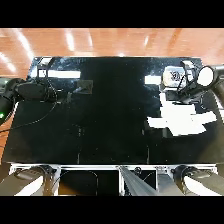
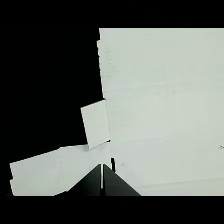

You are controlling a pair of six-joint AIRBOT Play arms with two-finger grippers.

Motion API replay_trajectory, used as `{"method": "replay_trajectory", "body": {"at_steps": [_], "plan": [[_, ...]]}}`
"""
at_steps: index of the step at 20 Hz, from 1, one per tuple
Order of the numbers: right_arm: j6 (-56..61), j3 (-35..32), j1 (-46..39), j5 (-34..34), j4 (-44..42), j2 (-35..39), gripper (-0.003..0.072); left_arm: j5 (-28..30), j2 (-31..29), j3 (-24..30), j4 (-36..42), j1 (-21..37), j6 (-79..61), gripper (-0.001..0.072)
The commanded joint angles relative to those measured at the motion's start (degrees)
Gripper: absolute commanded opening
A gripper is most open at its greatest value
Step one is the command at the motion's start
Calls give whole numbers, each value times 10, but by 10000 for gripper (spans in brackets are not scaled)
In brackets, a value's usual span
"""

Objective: Fold the box and place the chain.

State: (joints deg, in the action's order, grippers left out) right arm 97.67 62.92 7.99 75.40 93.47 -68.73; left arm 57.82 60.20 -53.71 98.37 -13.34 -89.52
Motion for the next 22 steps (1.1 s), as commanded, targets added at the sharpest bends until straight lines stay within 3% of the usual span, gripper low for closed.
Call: {"method": "replay_trajectory", "body": {"at_steps": [1, 18, 22], "plan": [[0, 0, 0, 0, 0, 0, 32, 0, 0, 0, 0, 0, 0, 24], [0, 0, 0, -3, 0, 0, 32, -14, 1, 0, 0, 0, 0, 24], [0, 0, 0, -108, 2, 0, 33, -96, 4, 0, 1, 0, 0, 24]]}}
